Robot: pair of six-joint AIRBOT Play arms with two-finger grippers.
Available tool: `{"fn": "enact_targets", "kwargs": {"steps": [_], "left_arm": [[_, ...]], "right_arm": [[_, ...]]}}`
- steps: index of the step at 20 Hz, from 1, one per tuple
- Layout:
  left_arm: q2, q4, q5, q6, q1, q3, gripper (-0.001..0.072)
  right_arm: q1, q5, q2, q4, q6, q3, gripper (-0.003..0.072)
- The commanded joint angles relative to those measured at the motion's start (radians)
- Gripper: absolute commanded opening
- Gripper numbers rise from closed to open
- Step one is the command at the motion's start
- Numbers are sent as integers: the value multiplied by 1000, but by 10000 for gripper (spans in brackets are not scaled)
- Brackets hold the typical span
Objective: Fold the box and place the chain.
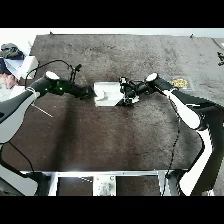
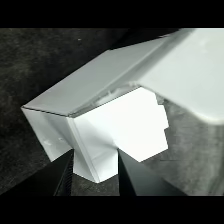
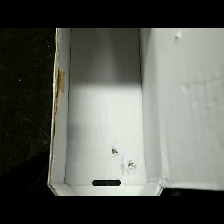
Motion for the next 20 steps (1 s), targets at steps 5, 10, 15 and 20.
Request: {"fn": "enact_targets", "kwargs": {"steps": [5, 10, 15, 20], "left_arm": [[0, 178, 34, -277, -63, 80, 295], [0, 380, 45, -475, -128, 122, 294], [-3, 547, 49, -676, -183, 158, 294], [-47, 622, -4, -803, -214, 209, 293]], "right_arm": [[1, 0, 0, 0, 0, 0, 332], [1, 0, 0, 0, 0, 0, 332], [1, 0, 0, 0, 0, 0, 331], [1, 0, 0, 0, 0, 0, 332]]}}
